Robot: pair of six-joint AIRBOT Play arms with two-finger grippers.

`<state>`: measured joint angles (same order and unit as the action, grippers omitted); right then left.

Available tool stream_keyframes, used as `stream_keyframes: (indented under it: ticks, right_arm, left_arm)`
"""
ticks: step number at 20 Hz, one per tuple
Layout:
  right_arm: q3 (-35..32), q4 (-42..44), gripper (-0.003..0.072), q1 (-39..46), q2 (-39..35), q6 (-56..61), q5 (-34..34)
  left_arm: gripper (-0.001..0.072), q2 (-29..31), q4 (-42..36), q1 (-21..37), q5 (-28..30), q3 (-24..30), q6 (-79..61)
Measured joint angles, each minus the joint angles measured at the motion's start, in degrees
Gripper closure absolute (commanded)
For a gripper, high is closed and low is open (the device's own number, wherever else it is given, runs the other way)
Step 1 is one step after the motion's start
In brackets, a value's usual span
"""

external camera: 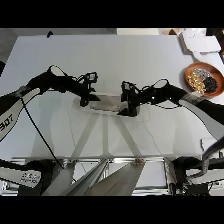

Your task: Fold the box and place the chain.

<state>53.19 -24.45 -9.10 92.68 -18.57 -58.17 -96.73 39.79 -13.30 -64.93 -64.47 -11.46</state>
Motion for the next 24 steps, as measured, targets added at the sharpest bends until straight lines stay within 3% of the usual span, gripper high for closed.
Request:
stream_keyframes:
  ticks: [24]
  right_arm:
    - [-1.70,3.08,-0.0005,-3.28,2.23,1.99,6.38]
  left_arm:
    - [0.0697,0.00,0.04,0.00,0.31,-0.02,0.13]
